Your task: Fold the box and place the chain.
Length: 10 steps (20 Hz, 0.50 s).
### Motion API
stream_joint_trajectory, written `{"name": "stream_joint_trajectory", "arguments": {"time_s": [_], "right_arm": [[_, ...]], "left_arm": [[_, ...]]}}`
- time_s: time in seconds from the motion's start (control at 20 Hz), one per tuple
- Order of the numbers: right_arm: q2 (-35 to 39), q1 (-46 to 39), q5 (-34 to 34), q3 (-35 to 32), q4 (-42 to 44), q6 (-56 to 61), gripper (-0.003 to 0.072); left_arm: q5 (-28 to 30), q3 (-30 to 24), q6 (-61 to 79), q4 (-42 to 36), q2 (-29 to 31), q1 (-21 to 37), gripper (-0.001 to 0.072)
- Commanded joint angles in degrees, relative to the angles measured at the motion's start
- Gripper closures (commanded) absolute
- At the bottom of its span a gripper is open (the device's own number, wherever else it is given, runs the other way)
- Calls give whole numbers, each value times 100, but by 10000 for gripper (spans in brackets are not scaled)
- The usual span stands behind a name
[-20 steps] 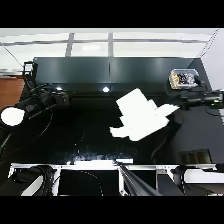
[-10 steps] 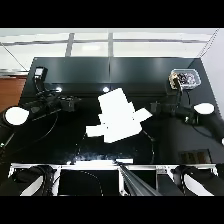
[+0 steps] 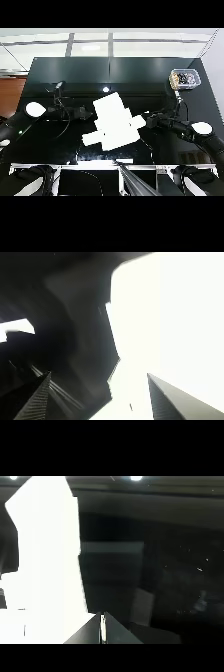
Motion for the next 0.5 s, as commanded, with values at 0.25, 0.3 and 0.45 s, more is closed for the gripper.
{"name": "stream_joint_trajectory", "arguments": {"time_s": [0.25, 0.3, 0.45], "right_arm": [[52, 50, -15, -42, -2, -81, 668], [52, 50, -11, -42, -2, -81, 667], [52, 50, 0, -42, -2, -81, 667]], "left_arm": [[-542, 7, 2291, -3036, -1692, -7, 5], [-654, 9, 2682, -3388, -1847, -4, 5], [-1082, 20, 3676, -4103, -2210, 15, 5]]}}
